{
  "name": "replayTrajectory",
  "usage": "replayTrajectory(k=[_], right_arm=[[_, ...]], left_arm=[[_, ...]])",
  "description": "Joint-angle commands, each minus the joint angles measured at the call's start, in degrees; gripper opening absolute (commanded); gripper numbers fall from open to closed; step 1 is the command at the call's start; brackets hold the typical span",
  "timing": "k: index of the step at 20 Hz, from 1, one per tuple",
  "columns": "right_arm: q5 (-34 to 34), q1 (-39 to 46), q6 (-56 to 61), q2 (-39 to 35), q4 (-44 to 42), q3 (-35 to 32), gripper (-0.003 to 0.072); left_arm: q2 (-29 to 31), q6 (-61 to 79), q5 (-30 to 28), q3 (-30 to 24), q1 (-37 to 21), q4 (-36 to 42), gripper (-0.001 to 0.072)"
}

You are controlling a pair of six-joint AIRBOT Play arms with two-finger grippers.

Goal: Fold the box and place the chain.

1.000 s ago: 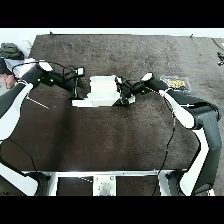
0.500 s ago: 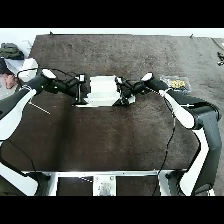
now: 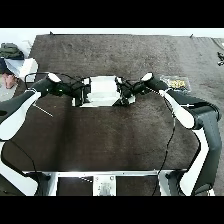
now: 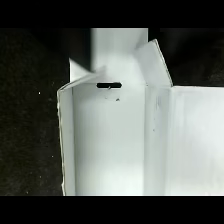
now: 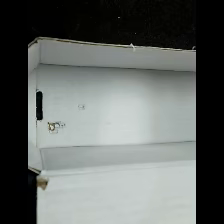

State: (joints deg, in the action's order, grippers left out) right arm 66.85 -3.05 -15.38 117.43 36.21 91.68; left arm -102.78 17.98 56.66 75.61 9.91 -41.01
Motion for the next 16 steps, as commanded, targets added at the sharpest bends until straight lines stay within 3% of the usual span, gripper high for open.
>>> replayTrajectory(k=[1, 3, 5, 16], right_arm=[[0.0, 0.0, 0.0, 0.0, 0.0, 0.0, 0.0281], [0.0, 0.0, 0.0, 0.0, 0.0, 0.0, 0.0280], [0.0, 0.0, 0.0, 0.0, 0.0, 0.0, 0.0280], [0.0, 0.0, 0.0, 0.0, 0.0, 0.0, 0.0280]], left_arm=[[-0.1, -0.1, 0.5, -0.1, 0.2, 0.1, 0.0291], [-0.1, -0.1, 0.8, -0.1, 0.2, 0.3, 0.0289], [-0.1, -0.1, 1.7, -0.1, 0.2, 1.1, 0.0164], [-2.3, 0.3, 2.9, -0.1, 0.2, 8.9, 0.0163]])
